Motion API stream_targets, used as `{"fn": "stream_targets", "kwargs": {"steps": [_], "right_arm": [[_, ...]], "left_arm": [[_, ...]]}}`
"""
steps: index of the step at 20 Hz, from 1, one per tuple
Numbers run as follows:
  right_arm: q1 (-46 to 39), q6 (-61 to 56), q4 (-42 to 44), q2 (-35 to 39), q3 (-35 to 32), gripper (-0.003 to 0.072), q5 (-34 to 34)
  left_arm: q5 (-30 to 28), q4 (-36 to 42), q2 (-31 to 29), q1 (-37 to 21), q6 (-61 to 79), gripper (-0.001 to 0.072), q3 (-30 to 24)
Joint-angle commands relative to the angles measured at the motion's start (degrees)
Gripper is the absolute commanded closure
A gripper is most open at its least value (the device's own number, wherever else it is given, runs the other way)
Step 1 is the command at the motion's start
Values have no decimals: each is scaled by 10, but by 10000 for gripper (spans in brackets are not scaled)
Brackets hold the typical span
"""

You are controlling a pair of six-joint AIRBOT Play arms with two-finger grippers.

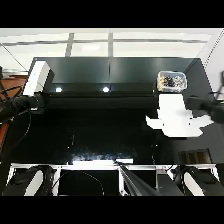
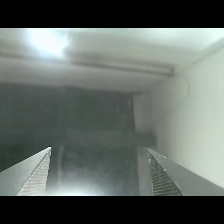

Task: Fold the box and place the chain.

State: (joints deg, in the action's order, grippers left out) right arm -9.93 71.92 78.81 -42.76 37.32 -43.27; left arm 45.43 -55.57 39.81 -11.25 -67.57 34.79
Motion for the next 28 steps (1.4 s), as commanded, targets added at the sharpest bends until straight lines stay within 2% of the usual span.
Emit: {"fn": "stream_targets", "kwargs": {"steps": [1,3,5,8,11,12,15,17,18,19,20,21,25,28], "right_arm": [[-164,19,-36,-20,52,-25,-16],[-259,160,69,-76,113,-25,-68],[-318,307,181,-152,167,-25,-142],[-352,387,259,-255,223,-25,-189],[-358,514,373,-349,247,-25,-343],[-356,519,376,-376,248,-25,-374],[-356,518,349,-419,248,-24,-388],[-356,526,351,-423,248,227,-371],[-356,535,351,-423,248,285,-367],[-356,541,351,-423,248,440,-367],[-356,546,351,-423,248,535,-368],[-356,548,351,-423,248,666,-374],[-345,562,393,-422,248,660,-438],[-292,552,407,-416,247,660,-479]], "left_arm": [[3,5,19,0,35,0,0],[-16,6,19,0,35,1,0],[-16,10,19,0,35,0,0],[-13,10,19,0,35,0,0],[-14,10,19,0,31,0,0],[-14,10,19,0,27,0,0],[-14,10,19,0,26,1,0],[-13,10,19,0,26,0,0],[-13,10,19,0,26,1,0],[-13,10,19,0,26,0,0],[-13,10,19,0,26,0,0],[-13,10,19,0,26,1,0],[-13,10,19,0,26,0,0],[-4,16,19,0,26,0,0]]}}
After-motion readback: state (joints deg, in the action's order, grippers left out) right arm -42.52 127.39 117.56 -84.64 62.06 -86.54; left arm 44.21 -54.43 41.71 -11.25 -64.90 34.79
